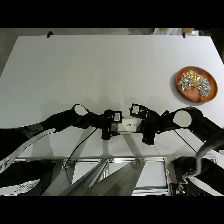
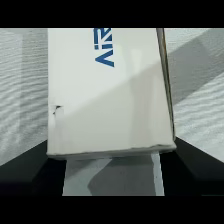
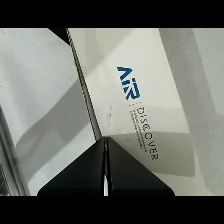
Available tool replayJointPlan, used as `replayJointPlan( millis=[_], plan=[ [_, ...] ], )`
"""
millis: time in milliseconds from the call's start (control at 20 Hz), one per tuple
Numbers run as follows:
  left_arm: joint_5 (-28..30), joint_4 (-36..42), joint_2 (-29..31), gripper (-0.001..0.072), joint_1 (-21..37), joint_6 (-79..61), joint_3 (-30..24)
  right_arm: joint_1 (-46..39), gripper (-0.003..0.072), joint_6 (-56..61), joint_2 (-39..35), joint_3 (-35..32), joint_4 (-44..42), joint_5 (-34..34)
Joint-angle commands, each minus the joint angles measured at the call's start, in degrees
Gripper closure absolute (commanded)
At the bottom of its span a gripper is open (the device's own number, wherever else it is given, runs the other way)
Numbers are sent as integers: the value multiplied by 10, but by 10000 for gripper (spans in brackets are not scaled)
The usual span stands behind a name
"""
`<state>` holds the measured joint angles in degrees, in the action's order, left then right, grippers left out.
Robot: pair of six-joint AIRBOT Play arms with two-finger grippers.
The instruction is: Fold the box and place the chain.
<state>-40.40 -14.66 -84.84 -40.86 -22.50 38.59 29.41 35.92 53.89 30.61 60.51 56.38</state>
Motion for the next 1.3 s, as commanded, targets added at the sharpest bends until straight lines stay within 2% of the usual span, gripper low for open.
replayJointPlan(
  millis=[0, 250, 400, 600, 750, 900, 1100, 1250],
  plan=[
    [-1, 1, 0, 438, 1, 0, 0, 0, 674, 0, 11, -9, 3, -7],
    [-1, 1, 0, 438, 0, 0, 0, 0, 674, 1, 10, -8, 3, -10],
    [-1, 1, 0, 438, 0, 0, 0, 0, 675, 22, -18, -1, 13, -6],
    [-1, 1, 0, 438, 0, 0, 0, 0, 674, 147, -74, 37, 118, 22],
    [-1, 0, 0, 438, 0, 0, 0, -15, 677, 251, -89, 40, 223, 82],
    [-1, 1, 0, 438, 0, 0, 0, -119, 676, 307, -84, 40, 256, 151],
    [-1, 1, 0, 438, 1, 0, 0, -340, 675, 381, -81, 8, 271, 159],
    [-2, 0, 0, 438, 1, 0, 0, -453, 675, 422, -81, -22, 279, 177]
  ],
)
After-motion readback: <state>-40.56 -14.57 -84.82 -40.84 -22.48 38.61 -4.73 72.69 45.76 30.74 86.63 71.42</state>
